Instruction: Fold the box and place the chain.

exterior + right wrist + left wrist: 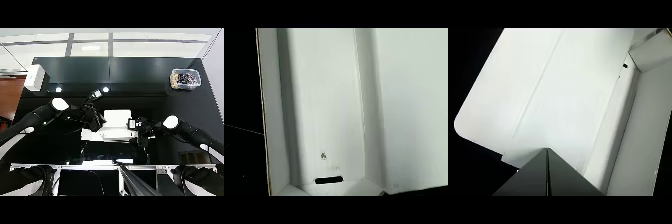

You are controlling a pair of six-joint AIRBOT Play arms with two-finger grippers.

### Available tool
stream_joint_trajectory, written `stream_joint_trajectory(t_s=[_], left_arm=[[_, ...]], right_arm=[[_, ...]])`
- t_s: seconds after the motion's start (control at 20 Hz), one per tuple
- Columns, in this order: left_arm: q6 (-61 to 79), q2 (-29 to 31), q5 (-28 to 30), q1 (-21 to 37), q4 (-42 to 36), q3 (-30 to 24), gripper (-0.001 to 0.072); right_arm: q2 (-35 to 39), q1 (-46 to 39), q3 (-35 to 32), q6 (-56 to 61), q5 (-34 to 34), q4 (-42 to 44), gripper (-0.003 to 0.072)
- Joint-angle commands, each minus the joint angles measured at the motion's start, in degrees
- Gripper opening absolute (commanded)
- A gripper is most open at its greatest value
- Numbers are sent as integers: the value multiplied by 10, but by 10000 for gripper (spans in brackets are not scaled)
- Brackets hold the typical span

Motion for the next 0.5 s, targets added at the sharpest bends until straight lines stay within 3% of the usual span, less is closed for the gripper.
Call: stream_joint_trajectory(t_s=[0.0, 0.15, 0.3, 0.45], left_arm=[[0, -22, -16, -5, 24, 1, 28], [-1, -5, -79, -4, 52, 22, 27], [-44, 47, -89, 8, 119, 44, 27], [-59, 106, -105, 43, 132, 43, 26]], right_arm=[[0, 0, 0, 0, 1, 0, 189], [0, 0, 0, 0, 1, 0, 190], [0, 0, 0, 0, 1, 0, 190], [0, 0, 0, 0, 1, 0, 190]])
